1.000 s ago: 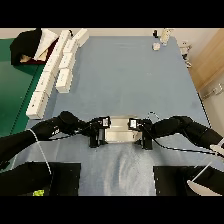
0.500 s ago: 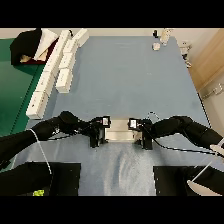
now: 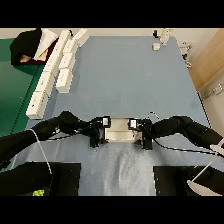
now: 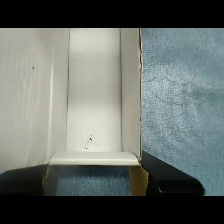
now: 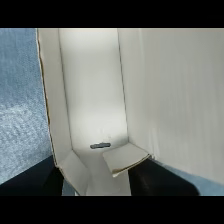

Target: Fold the box.

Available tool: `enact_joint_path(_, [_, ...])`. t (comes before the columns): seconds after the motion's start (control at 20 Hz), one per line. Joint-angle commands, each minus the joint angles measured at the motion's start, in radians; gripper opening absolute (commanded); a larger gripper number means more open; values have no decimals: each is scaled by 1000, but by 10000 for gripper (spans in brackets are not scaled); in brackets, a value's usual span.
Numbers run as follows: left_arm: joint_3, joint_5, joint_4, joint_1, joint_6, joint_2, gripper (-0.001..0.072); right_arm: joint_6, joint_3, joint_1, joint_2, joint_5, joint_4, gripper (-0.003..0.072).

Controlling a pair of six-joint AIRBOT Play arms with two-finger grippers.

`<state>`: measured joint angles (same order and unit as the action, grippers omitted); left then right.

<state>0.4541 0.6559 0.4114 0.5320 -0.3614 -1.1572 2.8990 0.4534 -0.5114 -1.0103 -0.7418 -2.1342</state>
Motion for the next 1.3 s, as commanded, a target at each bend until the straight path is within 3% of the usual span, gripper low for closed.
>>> enact_joint_path(0.0, [1,1,0,0,3,-1,471,0,0,0,1,0,0,540])
enact_joint_path(0.95, [1,1,0,0,3,-1,471,-5,1,0,2,-1,12,564])
enact_joint_path(1.0, [1,1,0,0,3,-1,471,-34,5,0,8,-11,53,720])
enact_joint_path(1.25, [1,1,0,0,3,-1,471,-422,81,0,92,-208,399,720])
